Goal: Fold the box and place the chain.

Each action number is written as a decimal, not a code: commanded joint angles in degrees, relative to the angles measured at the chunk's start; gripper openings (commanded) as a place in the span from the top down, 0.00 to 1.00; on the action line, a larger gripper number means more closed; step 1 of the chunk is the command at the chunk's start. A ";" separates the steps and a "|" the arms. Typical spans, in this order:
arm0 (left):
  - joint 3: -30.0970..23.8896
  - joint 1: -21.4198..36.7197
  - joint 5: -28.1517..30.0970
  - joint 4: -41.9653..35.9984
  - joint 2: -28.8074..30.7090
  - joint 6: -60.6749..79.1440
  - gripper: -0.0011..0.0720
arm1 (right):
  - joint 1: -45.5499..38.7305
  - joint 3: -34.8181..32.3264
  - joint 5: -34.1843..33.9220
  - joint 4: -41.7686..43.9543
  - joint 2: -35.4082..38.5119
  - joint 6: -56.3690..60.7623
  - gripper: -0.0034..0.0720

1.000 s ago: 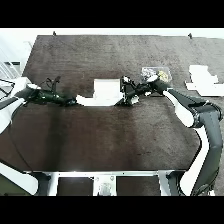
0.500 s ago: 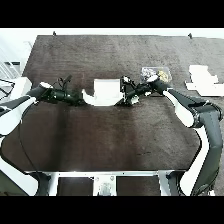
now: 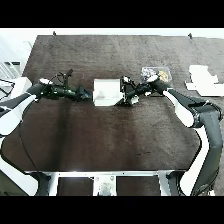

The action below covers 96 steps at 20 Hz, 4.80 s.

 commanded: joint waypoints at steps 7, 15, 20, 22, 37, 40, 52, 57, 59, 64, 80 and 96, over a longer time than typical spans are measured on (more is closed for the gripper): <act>0.50 -0.02 -2.89 -0.87 0.09 -0.46 0.48 | 0.00 0.04 0.02 0.02 -0.02 0.02 0.24; 6.14 -3.06 -1.57 10.32 0.09 -10.97 0.48 | 0.00 0.04 0.00 0.02 -0.02 0.02 0.24; 10.67 -5.16 -1.33 15.82 0.09 -17.90 0.47 | 0.00 0.04 0.00 0.02 -0.02 0.02 0.24; 13.22 -7.10 -1.29 22.91 0.09 -23.47 0.47 | 0.00 0.04 0.00 0.02 -0.02 0.02 0.24; 19.50 -17.05 1.60 44.96 0.09 -45.33 0.47 | 0.00 0.04 0.02 0.02 -0.02 0.02 0.24; 19.56 -18.40 2.14 47.47 0.07 -47.06 0.48 | 0.00 0.04 0.02 0.02 -0.02 0.02 0.24; 19.80 -20.57 2.14 55.67 0.00 -55.17 0.48 | 0.00 0.04 0.00 0.02 -0.02 0.02 0.24; 23.91 -21.75 0.31 58.88 -1.66 -56.28 0.49 | 0.00 0.04 0.02 0.02 -0.02 0.02 0.24; 26.12 -22.10 -2.23 60.06 -2.89 -57.29 0.49 | 0.00 0.04 0.00 0.02 -0.02 0.02 0.24; 28.59 -22.34 -4.83 59.39 -4.50 -57.72 0.49 | 0.00 0.04 0.00 0.02 -0.02 0.02 0.24; 32.04 -23.76 -10.58 63.12 -8.22 -61.24 0.50 | 0.00 0.04 0.02 0.02 -0.02 0.02 0.24; 38.25 -23.89 -20.20 60.92 -12.66 -62.27 0.87 | 0.00 0.04 0.02 0.02 -0.02 0.02 0.24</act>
